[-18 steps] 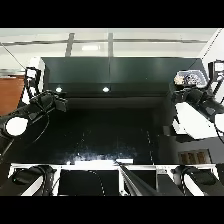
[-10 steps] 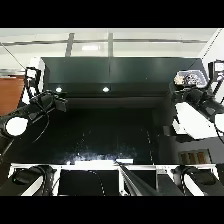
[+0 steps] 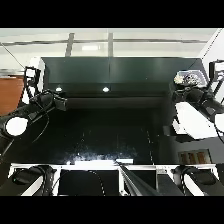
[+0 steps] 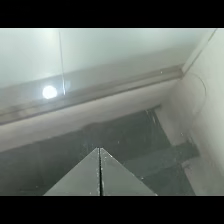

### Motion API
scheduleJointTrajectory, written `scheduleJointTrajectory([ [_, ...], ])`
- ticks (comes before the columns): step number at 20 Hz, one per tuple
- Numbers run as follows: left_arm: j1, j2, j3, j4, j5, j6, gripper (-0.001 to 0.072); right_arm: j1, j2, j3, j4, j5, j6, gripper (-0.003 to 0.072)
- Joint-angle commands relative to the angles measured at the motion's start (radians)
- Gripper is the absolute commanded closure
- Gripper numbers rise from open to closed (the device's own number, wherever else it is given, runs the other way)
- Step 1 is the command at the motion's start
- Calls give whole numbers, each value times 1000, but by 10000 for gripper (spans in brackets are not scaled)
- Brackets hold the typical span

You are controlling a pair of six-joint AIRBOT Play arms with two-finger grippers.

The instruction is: Fold the box and place the chain.

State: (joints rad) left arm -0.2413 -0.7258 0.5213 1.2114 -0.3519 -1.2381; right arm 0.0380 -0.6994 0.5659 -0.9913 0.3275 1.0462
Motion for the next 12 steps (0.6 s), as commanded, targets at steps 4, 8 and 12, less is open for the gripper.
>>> scheduleJointTrajectory([
  [4, -1, -2, -4, 0, 135, 1, 679, 0, -5, 0, 101, -204, -11, 670],
  [8, -1, -26, -5, 0, 354, 0, 679, -138, -176, 14, 192, -357, -2, 599],
  [12, -5, -61, -4, -5, 392, -3, 2, -428, -398, 202, 216, 136, -11, -34],
])
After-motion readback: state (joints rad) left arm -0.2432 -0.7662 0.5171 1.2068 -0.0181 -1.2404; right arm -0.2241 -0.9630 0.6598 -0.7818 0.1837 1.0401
